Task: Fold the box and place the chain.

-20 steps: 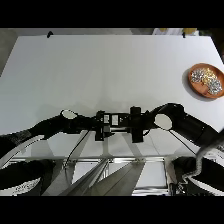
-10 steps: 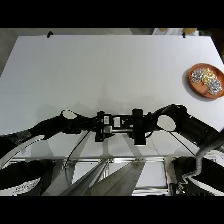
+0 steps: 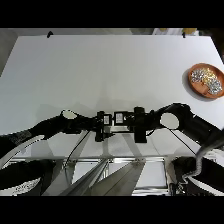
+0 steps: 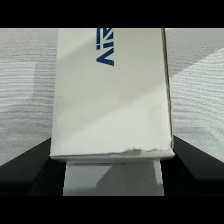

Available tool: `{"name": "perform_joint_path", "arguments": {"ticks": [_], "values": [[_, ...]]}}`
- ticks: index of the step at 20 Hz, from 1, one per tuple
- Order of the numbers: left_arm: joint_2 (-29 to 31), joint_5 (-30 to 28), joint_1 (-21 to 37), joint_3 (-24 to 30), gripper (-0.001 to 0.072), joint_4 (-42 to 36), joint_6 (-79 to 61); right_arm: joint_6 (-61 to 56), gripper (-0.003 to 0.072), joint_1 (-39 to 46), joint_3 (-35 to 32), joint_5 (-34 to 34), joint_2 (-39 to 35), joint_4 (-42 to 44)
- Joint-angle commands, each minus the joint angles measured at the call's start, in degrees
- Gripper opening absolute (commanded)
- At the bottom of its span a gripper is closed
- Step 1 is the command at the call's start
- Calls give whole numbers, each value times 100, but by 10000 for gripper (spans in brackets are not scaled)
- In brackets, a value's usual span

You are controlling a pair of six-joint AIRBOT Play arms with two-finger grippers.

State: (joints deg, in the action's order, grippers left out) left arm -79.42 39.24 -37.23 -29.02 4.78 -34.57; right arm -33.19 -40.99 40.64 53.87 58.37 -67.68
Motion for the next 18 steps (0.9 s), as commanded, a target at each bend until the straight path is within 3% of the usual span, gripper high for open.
{"name": "perform_joint_path", "arguments": {"ticks": [1, 18], "values": [[2, -4, 2, 0, 272, 0, 2, 2, 14, 59, -4, 216, 164, 68], [2, -4, 2, 0, 272, 0, 2, 22, 15, 59, -260, 181, 433, 55]]}}
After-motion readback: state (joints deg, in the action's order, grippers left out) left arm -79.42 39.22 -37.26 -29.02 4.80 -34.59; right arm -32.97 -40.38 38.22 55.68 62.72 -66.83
